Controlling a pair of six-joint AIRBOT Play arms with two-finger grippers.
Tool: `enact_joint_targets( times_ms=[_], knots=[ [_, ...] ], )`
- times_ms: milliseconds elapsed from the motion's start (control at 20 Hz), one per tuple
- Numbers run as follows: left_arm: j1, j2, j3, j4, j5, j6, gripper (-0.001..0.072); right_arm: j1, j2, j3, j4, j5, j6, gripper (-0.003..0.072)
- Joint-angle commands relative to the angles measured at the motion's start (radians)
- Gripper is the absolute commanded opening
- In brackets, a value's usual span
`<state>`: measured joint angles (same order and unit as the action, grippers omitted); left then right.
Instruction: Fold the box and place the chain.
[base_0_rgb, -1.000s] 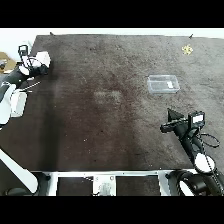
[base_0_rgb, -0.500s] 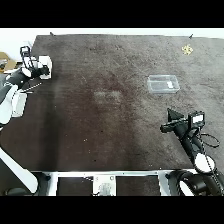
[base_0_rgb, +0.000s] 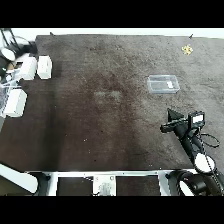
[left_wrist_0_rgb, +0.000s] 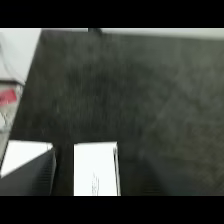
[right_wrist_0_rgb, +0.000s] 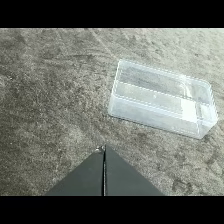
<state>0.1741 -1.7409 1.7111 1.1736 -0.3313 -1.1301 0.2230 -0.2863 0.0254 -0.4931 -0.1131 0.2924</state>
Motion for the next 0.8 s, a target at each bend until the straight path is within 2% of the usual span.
enact_joint_targets(
  times_ms=[0,50,150,300,400,600,750],
  knots=[
    [0.000,0.166,0.008,-0.005,-0.098,0.017,0.0008,0.000,-0.001,0.000,0.000,0.000,0.000,0.0000],
    [-0.004,0.219,-0.007,-0.026,-0.091,0.026,0.0009,0.000,-0.001,0.000,0.000,0.000,0.000,0.0000],
    [-0.024,0.333,-0.091,-0.085,0.011,0.092,0.0008,0.000,-0.001,0.000,0.000,0.000,0.000,0.0000],
    [-0.097,0.526,-0.314,-0.089,0.173,0.201,0.0008,0.000,-0.001,0.000,0.000,0.000,0.000,0.0000],
    [-0.159,0.666,-0.524,-0.089,0.299,0.263,0.0008,0.000,-0.001,0.000,0.000,0.000,0.000,0.0000],
    [-0.290,0.956,-1.002,-0.088,0.598,0.269,0.0010,0.000,-0.001,0.000,0.000,0.000,0.000,0.0000],
    [-0.362,1.151,-1.301,-0.085,0.748,0.224,0.0010,0.000,-0.001,0.000,0.000,0.000,0.000,0.0000]
  ],
)
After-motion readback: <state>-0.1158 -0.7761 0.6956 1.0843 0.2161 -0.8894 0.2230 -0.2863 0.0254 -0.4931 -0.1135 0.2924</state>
